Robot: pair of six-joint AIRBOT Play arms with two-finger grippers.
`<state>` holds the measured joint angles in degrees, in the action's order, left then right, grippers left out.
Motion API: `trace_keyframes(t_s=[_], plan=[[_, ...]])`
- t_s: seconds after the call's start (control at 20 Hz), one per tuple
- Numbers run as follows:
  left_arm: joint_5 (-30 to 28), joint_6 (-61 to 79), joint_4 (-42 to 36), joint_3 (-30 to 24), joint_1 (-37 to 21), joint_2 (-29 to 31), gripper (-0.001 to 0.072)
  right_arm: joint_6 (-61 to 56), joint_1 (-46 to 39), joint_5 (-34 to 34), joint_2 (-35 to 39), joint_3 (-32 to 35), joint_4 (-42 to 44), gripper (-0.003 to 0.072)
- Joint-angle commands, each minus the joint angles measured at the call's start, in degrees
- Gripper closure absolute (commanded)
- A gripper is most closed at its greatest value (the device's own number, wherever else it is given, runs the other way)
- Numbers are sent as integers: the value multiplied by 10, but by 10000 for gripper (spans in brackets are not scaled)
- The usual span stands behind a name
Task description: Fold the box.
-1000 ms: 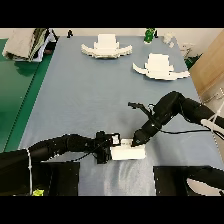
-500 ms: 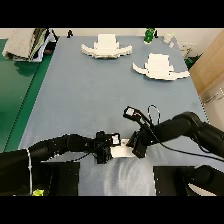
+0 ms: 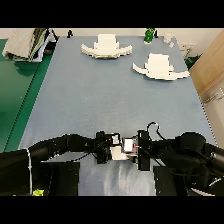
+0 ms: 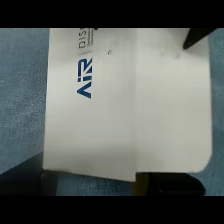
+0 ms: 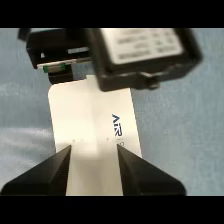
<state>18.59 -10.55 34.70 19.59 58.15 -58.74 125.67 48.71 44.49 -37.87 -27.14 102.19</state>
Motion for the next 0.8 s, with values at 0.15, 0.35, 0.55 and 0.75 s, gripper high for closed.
trace_keyframes(t_s=[0.15, 0.35, 0.55, 0.75], plan=[[0, 0, 0, 0, 0, 0, 260, 54, 19, -28, -37, 4, -61, 217], [0, 0, 0, 0, 0, 0, 260, 54, 19, -57, -42, 2, -92, 217], [0, 0, 0, 0, 0, 0, 260, 54, 19, -56, -40, 2, -92, 217], [0, 0, 0, 0, 0, 0, 260, 54, 19, -56, -22, -1, -92, 217]])
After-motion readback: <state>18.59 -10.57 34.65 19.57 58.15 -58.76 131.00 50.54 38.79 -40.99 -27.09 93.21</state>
